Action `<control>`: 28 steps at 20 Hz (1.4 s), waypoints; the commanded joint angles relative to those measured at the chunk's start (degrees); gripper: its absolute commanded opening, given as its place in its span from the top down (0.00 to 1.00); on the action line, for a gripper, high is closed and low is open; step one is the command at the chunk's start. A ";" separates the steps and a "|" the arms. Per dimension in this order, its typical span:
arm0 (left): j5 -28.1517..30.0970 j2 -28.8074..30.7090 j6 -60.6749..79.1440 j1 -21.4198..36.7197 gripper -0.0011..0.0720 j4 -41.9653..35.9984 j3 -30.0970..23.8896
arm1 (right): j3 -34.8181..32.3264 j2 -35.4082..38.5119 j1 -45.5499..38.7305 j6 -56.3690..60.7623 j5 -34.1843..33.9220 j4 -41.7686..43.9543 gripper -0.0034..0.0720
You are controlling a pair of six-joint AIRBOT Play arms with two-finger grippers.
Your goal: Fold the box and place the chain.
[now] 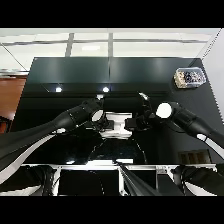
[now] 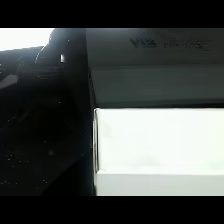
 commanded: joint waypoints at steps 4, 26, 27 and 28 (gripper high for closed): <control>0.00 -0.02 0.07 0.00 0.95 -0.04 0.04 | 6.05 -3.67 6.51 18.40 3.13 -16.70 0.47; -0.02 -0.02 0.07 0.00 0.95 -0.04 0.04 | 12.24 -11.10 13.60 37.07 9.11 -27.36 0.94; -0.02 -0.02 0.07 0.00 0.95 -0.04 0.04 | 12.24 -11.10 13.60 37.09 9.16 -27.39 0.94; -0.02 -0.02 0.07 0.00 0.95 -0.02 0.04 | 12.24 -11.10 13.60 37.09 9.18 -27.39 0.94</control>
